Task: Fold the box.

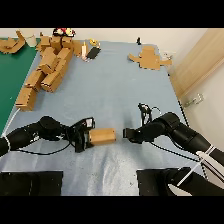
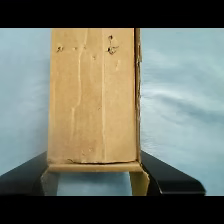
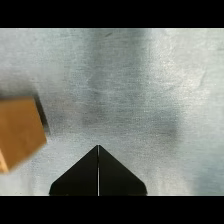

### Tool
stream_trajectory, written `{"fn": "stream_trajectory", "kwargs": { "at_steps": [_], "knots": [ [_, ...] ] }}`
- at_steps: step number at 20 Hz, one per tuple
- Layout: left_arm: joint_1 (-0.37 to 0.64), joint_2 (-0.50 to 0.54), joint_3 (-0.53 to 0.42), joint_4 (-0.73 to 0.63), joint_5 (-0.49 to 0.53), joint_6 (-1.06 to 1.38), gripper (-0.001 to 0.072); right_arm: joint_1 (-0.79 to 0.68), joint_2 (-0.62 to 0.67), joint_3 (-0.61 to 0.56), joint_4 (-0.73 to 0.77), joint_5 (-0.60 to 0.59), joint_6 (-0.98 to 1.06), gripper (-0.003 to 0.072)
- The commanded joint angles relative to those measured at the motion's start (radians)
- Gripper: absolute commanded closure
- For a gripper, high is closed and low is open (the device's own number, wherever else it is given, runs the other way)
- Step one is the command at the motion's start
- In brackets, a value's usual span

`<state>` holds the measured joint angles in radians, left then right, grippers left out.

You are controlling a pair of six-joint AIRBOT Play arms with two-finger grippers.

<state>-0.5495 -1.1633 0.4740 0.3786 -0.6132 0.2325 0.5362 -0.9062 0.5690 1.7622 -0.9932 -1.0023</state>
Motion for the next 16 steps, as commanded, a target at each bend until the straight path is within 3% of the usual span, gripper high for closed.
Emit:
{"fn": "stream_trajectory", "kwargs": {
  "at_steps": [1,6,12,16],
  "knots": [
    [0.042,0.006,0.001,-0.003,0.232,-0.221,0.0196,0.0,-0.013,0.001,0.007,0.008,0.0,0.0682],
    [0.257,0.006,0.001,-0.001,0.528,-0.305,0.0196,0.0,-0.013,0.001,0.007,0.01,0.0,0.0682],
    [0.575,0.021,0.0,-0.001,0.529,-0.384,0.0195,0.0,-0.013,0.001,0.007,0.013,0.0,0.0682],
    [0.683,0.03,0.0,0.0,0.517,-0.383,0.0195,0.0,-0.013,0.001,0.007,0.028,0.0,0.0682]
  ]
}}
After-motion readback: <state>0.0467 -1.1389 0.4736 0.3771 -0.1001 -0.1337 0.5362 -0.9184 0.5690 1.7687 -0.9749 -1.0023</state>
